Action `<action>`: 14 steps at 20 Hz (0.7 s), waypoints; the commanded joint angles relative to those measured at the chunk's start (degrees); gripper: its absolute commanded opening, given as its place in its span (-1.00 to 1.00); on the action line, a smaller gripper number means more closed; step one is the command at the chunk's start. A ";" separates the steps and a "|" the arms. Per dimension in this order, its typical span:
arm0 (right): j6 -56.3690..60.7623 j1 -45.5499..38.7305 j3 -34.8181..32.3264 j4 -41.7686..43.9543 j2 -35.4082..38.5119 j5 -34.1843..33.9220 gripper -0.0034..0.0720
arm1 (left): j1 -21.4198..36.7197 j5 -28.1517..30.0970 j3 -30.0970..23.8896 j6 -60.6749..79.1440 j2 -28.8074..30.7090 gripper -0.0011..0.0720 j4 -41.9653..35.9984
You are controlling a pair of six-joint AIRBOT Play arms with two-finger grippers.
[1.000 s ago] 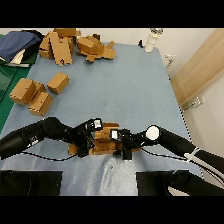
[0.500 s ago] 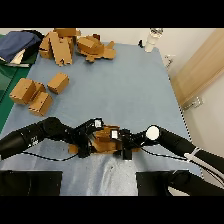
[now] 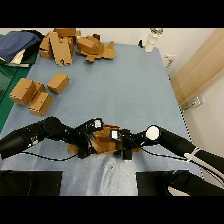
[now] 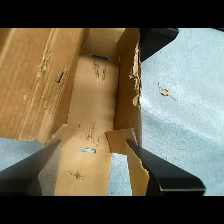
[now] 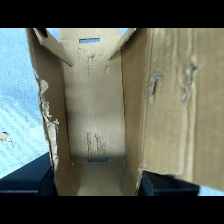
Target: Fold the box.
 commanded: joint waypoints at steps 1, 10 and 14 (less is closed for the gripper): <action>0.02 0.00 0.00 0.02 0.02 0.00 0.36 | 0.02 -0.55 -0.02 0.00 -0.17 0.80 0.02; 0.02 0.00 0.00 0.02 0.02 0.00 0.36 | 0.50 2.21 -0.02 -16.94 0.79 -0.94 3.32; 0.02 0.00 0.00 0.02 0.00 0.02 0.36 | 0.50 -1.90 -0.02 -42.36 8.41 -0.94 22.21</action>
